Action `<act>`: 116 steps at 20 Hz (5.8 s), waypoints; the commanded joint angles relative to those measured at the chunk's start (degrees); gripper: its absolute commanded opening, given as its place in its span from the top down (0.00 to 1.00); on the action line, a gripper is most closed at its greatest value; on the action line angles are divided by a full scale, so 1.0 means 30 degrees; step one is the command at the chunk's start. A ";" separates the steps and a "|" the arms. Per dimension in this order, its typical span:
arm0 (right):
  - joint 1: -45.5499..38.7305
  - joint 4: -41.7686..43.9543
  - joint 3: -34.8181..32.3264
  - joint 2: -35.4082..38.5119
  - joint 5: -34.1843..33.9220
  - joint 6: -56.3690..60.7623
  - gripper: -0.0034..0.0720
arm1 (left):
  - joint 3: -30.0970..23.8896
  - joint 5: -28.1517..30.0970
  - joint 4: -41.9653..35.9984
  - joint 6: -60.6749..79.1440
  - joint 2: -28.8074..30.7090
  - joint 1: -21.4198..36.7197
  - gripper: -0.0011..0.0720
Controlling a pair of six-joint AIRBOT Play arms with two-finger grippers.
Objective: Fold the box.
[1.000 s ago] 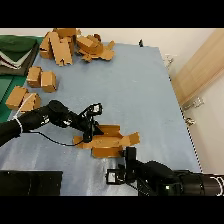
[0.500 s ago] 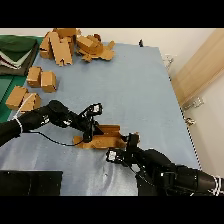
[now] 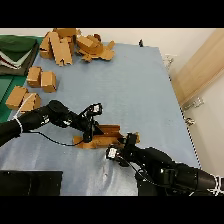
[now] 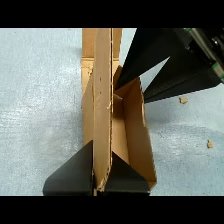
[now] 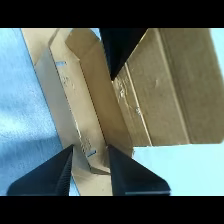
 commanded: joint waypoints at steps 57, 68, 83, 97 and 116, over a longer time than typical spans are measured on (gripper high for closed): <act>-1.4957 2.9813 0.4495 -0.6200 0.6885 -3.4585 0.00 | -0.0007 -0.0007 0.0007 0.0015 -0.0015 -0.0015 0.96; -1.4957 2.9303 0.4503 -0.7184 0.6943 -3.5933 0.00 | -0.0007 0.0029 0.0007 0.0015 -0.0015 -0.0007 0.96; -1.4950 2.9317 0.4503 -0.7431 0.6331 -3.5926 0.00 | -0.0007 0.0160 0.0007 0.0015 -0.0015 -0.0007 0.96; -1.4615 2.9339 0.4495 -0.7912 0.4779 -3.5933 0.02 | -0.0007 0.0175 0.0007 0.0015 -0.0015 -0.0007 0.96; -1.4513 2.9332 0.4495 -0.8619 0.4787 -3.5933 0.37 | -0.0007 0.0168 0.0007 0.0007 -0.0015 -0.0007 0.96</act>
